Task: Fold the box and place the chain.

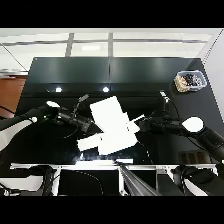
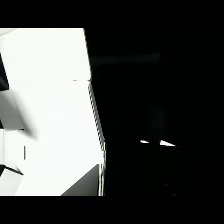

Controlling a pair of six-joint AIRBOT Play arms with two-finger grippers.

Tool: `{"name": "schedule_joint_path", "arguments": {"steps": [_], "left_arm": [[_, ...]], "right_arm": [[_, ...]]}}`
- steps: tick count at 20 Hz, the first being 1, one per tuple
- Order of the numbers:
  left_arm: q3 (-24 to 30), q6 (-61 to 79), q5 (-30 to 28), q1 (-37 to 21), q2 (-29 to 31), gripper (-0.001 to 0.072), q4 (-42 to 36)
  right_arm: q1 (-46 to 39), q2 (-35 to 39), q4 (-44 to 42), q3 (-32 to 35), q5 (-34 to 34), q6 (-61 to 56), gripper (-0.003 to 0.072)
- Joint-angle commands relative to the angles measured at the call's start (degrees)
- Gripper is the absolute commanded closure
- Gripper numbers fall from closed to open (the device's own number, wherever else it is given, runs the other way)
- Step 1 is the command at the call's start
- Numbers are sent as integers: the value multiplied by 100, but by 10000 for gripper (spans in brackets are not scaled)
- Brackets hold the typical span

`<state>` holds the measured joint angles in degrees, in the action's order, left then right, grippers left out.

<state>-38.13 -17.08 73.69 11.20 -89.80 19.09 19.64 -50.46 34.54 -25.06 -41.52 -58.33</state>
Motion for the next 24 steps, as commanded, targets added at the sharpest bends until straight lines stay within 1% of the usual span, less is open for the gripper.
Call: {"name": "schedule_joint_path", "arguments": {"steps": [1,2,4,5,6,8,10,11,12,13,14,16,17,19,21,22,24], "left_arm": [[-39,22,-9,17,-140,249,-9],[-39,26,-7,15,-140,329,-9],[-39,136,39,17,-140,439,-9],[-39,184,42,17,-140,517,-9],[-39,219,42,17,-140,552,-9],[-39,234,42,17,-140,554,-9],[-39,302,33,15,-140,580,-7],[-42,435,33,15,-140,642,-7],[-57,551,33,15,-140,679,-4],[-90,551,33,15,-138,679,-7],[-138,551,35,17,-136,679,-7],[-267,551,83,17,-133,681,-7],[-348,551,129,17,-131,681,-4],[-492,621,186,17,-76,682,20],[-549,1043,127,44,122,684,184],[-551,1185,-4,70,264,684,332],[-551,1287,-542,223,649,685,813]], "right_arm": [[4,4,0,4,-2,-2,637],[7,4,-2,4,-2,-4,636],[7,4,-2,4,-2,-17,636],[4,4,-2,4,-2,-24,636],[4,4,-2,4,-4,-24,636],[7,4,-2,4,-4,-24,636],[4,4,-2,4,-55,-24,636],[4,4,-2,4,-90,-24,636],[4,4,0,4,-125,-22,634],[-15,4,7,4,-142,-22,631],[-59,4,7,2,-184,-22,549],[-260,7,15,-9,-350,-20,162],[-426,7,107,-55,-531,-17,77],[-846,7,632,-354,-1169,-15,80],[-1187,7,1309,-778,-1818,48,79],[-1274,7,1521,-942,-2041,184,79],[-1311,7,1921,-1152,-2277,848,79]]}}
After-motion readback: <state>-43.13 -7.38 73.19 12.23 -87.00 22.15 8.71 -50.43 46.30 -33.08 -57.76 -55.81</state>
